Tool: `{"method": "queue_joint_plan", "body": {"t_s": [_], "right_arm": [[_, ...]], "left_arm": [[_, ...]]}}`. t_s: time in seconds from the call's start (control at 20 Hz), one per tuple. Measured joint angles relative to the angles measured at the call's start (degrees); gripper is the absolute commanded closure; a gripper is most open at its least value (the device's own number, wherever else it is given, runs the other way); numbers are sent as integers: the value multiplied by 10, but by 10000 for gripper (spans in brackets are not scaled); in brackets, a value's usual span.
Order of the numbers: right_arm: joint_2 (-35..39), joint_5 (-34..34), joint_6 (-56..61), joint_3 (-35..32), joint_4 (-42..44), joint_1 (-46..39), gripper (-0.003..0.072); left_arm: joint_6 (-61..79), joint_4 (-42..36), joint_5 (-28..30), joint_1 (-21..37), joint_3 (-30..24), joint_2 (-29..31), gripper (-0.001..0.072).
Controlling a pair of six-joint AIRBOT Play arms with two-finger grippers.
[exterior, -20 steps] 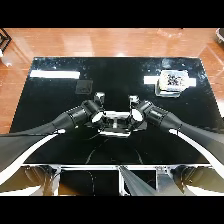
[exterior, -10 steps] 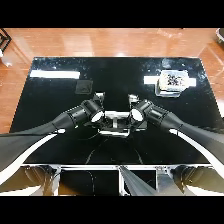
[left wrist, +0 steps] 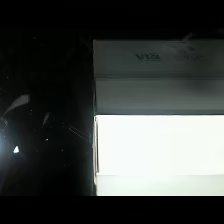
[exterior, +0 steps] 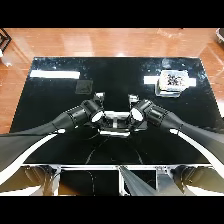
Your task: Fold the box and place the chain.
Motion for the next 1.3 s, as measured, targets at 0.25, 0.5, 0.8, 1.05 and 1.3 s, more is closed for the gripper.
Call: {"method": "queue_joint_plan", "body": {"t_s": [0.25, 0.5, 0.8, 1.05, 1.3], "right_arm": [[0, 2, -1, 0, 0, 0, 663], [0, 0, -2, 0, -1, 0, 654], [5, -4, -7, 0, -5, 0, 195], [44, 2, -31, 0, -10, -5, 195], [120, 47, -75, 0, -40, -9, 195]], "left_arm": [[0, 0, 0, 0, 0, 0, 687], [1, 1, 0, 0, 0, 0, 687], [5, 6, -1, 0, 0, 0, 687], [3, 1, -1, 0, 0, 0, 687], [2, -1, -2, 0, 0, 0, 687]]}}
